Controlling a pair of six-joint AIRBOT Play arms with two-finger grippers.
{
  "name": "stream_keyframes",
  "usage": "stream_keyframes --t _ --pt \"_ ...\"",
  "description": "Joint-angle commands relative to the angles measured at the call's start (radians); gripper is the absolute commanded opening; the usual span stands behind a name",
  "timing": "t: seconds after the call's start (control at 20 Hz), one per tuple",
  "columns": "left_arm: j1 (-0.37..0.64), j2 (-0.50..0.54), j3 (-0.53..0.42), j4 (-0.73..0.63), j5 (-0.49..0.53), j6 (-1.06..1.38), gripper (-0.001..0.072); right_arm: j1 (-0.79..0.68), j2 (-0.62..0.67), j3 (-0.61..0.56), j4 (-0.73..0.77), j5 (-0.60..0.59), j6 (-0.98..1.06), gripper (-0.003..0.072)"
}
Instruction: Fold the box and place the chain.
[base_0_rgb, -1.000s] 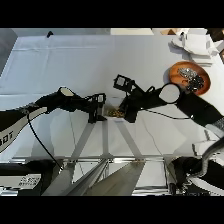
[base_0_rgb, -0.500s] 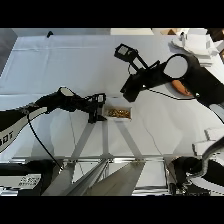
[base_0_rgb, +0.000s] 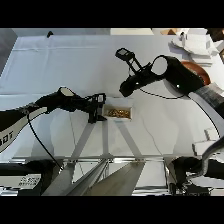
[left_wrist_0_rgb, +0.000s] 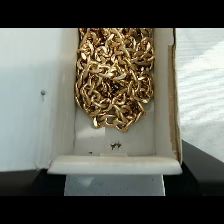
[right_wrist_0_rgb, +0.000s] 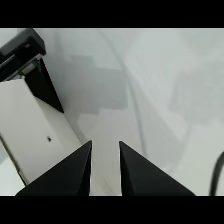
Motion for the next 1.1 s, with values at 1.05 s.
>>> stream_keyframes --t 1.05 --pt "0.000 -0.001 0.000 0.000 0.000 0.000 0.0227 0.130 0.074 -0.091 -0.007 0.015 -0.100 0.0272"
